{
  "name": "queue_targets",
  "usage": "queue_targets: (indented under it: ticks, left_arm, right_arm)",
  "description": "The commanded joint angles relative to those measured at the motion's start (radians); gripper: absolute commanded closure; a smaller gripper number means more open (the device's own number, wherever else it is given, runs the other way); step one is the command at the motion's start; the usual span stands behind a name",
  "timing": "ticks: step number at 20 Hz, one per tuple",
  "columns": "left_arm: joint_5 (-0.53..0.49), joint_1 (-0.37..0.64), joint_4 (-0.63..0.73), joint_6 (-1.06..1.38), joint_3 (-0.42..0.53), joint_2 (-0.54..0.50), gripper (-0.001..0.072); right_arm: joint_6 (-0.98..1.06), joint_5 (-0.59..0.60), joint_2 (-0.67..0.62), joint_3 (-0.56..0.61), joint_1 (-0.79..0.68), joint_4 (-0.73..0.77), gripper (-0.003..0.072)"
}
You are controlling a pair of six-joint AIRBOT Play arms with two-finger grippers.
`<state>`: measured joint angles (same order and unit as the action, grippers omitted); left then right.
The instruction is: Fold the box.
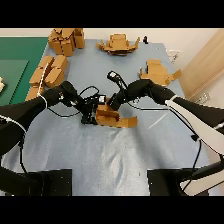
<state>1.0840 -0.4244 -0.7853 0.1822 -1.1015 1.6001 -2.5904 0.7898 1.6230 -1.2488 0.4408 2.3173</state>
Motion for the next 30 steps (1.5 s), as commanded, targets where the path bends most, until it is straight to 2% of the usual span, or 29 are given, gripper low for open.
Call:
queue_targets:
  ticks: [1,4,12,15,17,19,23,25,26,27,28,29,30]
  left_arm:
    - [0.000,0.001,0.000,0.001,-0.001,0.000,0.0543]
    - [-0.001,0.001,0.000,0.001,-0.001,0.000,0.0544]
    - [-0.001,0.001,0.000,0.001,-0.001,0.000,0.0543]
    - [0.000,0.001,-0.001,0.001,-0.001,0.000,0.0543]
    - [-0.001,0.001,-0.001,0.001,-0.001,0.000,0.0543]
    - [-0.001,0.001,-0.001,0.001,-0.001,0.000,0.0544]
    - [-0.001,0.002,-0.001,0.001,-0.001,0.000,0.0543]
    - [-0.001,0.002,0.000,0.001,-0.001,0.000,0.0543]
    - [-0.001,0.002,-0.001,0.001,-0.001,0.000,0.0543]
    - [-0.001,0.002,0.000,0.001,-0.001,0.000,0.0543]
    - [-0.002,0.002,0.000,0.001,-0.001,0.000,0.0544]
    - [-0.004,0.002,0.000,0.001,-0.001,0.000,0.0543]
    - [-0.003,0.002,0.000,0.001,-0.001,0.000,0.0543]
  right_arm:
    - [0.025,0.112,0.074,-0.044,0.000,-0.017,0.0678]
    - [0.025,0.169,0.097,-0.044,0.000,-0.039,0.0678]
    - [0.025,0.150,0.096,-0.064,-0.001,-0.073,0.0678]
    - [0.136,0.096,0.042,-0.106,-0.009,-0.192,0.0680]
    - [0.202,0.119,-0.044,-0.099,-0.035,-0.250,0.0681]
    - [0.209,0.164,-0.166,-0.033,-0.076,-0.241,0.0681]
    - [0.143,0.064,-0.463,0.303,-0.123,-0.248,0.0680]
    - [0.035,0.052,-0.512,0.442,-0.122,-0.288,0.0678]
    - [-0.034,0.059,-0.506,0.483,-0.115,-0.286,0.0649]
    - [-0.113,0.053,-0.492,0.504,-0.104,-0.286,0.0484]
    - [-0.203,0.034,-0.470,0.507,-0.089,-0.276,0.0364]
    - [-0.247,-0.013,-0.449,0.505,-0.072,-0.269,0.0359]
    - [-0.274,-0.090,-0.433,0.504,-0.050,-0.249,0.0308]
